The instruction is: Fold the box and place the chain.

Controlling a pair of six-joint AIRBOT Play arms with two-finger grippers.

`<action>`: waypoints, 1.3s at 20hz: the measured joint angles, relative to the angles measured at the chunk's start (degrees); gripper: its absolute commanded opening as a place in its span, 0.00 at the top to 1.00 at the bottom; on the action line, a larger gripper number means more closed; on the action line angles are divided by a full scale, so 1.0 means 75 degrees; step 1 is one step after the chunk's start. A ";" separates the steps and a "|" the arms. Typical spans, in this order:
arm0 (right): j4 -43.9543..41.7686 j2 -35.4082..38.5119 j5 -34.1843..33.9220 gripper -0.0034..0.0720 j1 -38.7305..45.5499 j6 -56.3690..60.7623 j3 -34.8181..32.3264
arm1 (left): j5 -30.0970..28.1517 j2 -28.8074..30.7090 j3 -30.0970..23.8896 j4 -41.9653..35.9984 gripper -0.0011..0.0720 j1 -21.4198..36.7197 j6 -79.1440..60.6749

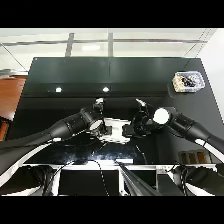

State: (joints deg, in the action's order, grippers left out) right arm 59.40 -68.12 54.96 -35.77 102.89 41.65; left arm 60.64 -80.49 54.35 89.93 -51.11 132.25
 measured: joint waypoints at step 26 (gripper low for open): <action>0.2894 -0.0839 0.0481 0.53 -0.1574 0.5045 0.1099 | -0.0079 0.0000 0.0000 0.0172 0.94 0.0000 0.0003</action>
State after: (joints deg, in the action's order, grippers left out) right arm 81.10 -74.41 58.57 -47.57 140.73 49.89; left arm 60.05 -80.49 54.35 91.22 -51.11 132.27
